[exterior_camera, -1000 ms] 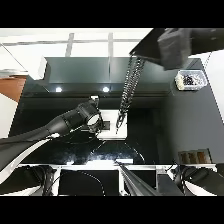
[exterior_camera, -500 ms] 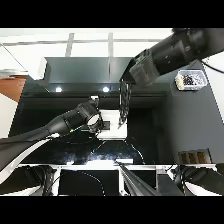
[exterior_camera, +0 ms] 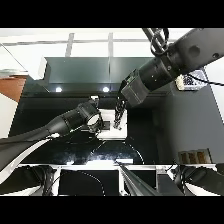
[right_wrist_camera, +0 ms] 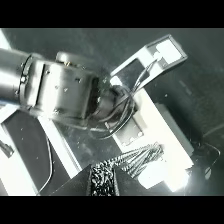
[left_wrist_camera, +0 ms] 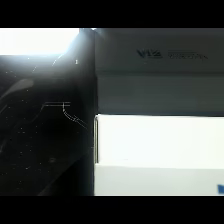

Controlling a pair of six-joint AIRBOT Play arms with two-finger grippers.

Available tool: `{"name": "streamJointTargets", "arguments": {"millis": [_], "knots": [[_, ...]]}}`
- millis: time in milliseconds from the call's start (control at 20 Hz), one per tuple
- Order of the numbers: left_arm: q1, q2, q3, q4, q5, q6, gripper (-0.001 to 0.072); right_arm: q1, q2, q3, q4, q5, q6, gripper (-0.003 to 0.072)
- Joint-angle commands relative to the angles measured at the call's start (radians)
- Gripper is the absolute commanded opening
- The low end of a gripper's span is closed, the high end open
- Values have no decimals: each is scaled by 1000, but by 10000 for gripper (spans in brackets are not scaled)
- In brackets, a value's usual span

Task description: Fold the box and place the chain.

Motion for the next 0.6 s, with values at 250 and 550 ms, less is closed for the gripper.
{"name": "streamJointTargets", "arguments": {"millis": [250, 550], "knots": [[0, 0, 0, 0, 0, 0, 28, 70, 3, -150, 0, 126, -6, 18], [0, 0, 0, 0, 0, 0, 28, 80, 3, -381, -9, 194, -8, 20]]}}
